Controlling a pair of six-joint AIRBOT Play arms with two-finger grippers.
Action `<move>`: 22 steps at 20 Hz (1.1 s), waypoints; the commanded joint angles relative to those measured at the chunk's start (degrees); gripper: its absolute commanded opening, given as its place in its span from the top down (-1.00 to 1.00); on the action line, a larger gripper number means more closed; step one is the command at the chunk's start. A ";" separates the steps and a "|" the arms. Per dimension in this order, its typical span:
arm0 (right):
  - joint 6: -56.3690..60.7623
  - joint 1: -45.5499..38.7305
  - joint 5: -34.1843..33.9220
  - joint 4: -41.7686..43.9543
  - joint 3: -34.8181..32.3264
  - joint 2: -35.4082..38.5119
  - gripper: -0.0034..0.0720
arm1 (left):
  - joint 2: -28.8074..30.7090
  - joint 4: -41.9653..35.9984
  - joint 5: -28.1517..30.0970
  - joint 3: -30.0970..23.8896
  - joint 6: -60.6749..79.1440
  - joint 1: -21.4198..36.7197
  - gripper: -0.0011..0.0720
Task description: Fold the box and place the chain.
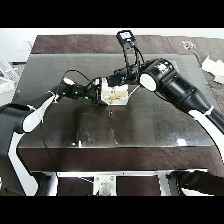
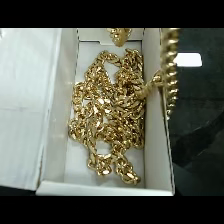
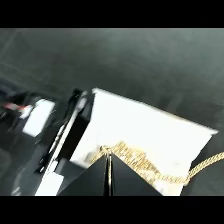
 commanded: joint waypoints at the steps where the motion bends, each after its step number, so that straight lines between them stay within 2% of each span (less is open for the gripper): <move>1: -0.07 -1.51 -4.59 0.02 1.77 -0.85 0.88 | 0.04 0.00 0.02 0.02 0.00 0.02 -0.36; 5: -3.37 -1.49 -4.31 0.13 8.26 -0.85 0.88 | 0.04 0.00 0.00 0.02 0.00 0.02 -0.36; 8: -4.44 -1.97 -3.21 0.13 8.57 -1.29 0.88 | 0.04 0.00 0.02 0.02 0.00 0.02 -0.36; 16: -4.11 -2.43 -2.29 1.70 -1.29 -4.31 0.88 | 0.04 0.00 0.00 0.02 0.00 0.02 -0.36; 21: -3.89 -2.75 -4.42 2.08 -5.03 -10.14 0.88 | 0.04 0.00 -0.02 0.02 0.00 0.02 -0.36; 22: -3.80 -3.15 -4.44 2.08 -5.03 -11.63 0.80 | 0.04 0.00 -0.02 0.02 0.00 0.02 -0.36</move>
